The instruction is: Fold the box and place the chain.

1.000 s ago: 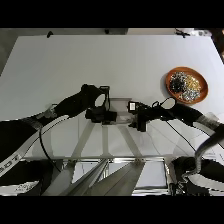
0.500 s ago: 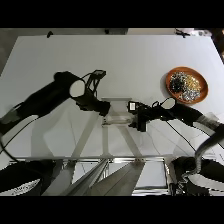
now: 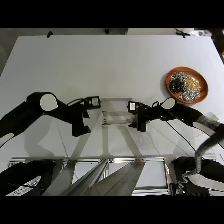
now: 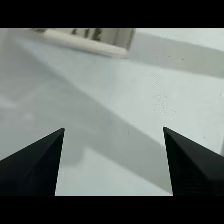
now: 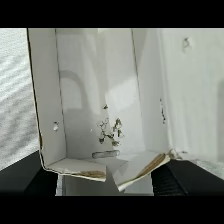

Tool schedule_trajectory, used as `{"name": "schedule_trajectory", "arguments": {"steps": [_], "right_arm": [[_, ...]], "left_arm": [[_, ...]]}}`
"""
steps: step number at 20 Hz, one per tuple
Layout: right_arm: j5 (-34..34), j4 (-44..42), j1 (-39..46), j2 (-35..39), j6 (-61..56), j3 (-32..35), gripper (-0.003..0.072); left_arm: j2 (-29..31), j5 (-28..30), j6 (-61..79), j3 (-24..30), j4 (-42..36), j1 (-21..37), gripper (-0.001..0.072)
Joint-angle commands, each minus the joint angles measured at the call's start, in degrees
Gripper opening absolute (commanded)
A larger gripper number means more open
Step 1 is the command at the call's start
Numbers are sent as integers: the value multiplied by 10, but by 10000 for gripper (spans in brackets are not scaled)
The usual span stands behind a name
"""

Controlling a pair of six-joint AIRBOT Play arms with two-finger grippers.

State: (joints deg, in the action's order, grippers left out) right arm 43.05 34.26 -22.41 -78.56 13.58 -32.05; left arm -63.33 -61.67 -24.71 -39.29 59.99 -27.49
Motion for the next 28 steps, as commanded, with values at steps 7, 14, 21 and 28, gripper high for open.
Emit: {"name": "schedule_trajectory", "arguments": {"steps": [7,14,21,28], "right_arm": [[0,0,0,1,0,0,521],[0,0,0,1,0,0,521],[0,0,0,1,0,0,521],[0,0,0,1,0,0,521]], "left_arm": [[-93,158,353,56,-217,16,705],[-112,176,384,56,-222,50,709],[-112,167,445,56,-275,49,709],[-119,155,455,56,-291,34,709]]}}
